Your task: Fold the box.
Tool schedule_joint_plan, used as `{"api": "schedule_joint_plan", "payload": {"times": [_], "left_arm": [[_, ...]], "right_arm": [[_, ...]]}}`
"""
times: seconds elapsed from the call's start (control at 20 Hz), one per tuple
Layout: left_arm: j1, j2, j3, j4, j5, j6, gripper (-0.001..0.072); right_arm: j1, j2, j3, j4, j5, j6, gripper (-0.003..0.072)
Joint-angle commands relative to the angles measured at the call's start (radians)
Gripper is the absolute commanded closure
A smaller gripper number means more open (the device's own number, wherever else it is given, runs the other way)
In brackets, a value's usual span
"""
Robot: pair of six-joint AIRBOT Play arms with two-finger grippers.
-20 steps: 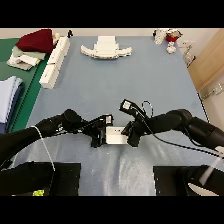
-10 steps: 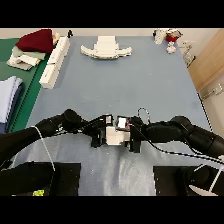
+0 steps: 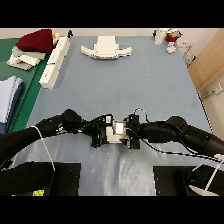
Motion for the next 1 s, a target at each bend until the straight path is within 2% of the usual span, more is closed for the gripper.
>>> {"api": "schedule_joint_plan", "payload": {"times": [0.0, 0.55, 0.65, 0.8, 0.85, 0.9, 0.95], "left_arm": [[0.000, 0.000, 0.001, 0.002, 0.000, 0.003, 0.0294], [0.000, 0.000, 0.001, 0.002, 0.000, 0.004, 0.0294], [0.000, 0.000, 0.001, 0.002, 0.000, 0.004, 0.0294], [0.000, 0.000, 0.001, 0.002, 0.000, 0.003, 0.0294], [0.000, 0.000, 0.001, 0.002, 0.000, 0.004, 0.0294], [0.000, 0.000, 0.001, 0.002, 0.000, 0.004, 0.0294], [0.000, 0.000, 0.001, 0.002, 0.000, 0.004, 0.0294]], "right_arm": [[0.000, 0.007, 0.002, -0.005, 0.014, -0.008, 0.0070], [0.000, 0.050, 0.002, 0.000, 0.014, -0.008, 0.0074], [0.000, 0.050, 0.002, -0.001, 0.014, -0.007, 0.0135], [-0.004, 0.040, 0.001, -0.001, 0.014, -0.008, 0.0153], [-0.005, 0.033, 0.001, -0.002, 0.014, -0.008, 0.0206], [-0.005, 0.026, 0.001, 0.000, 0.011, -0.007, 0.0328], [-0.004, 0.019, 0.001, 0.000, 0.009, -0.007, 0.0361]]}}
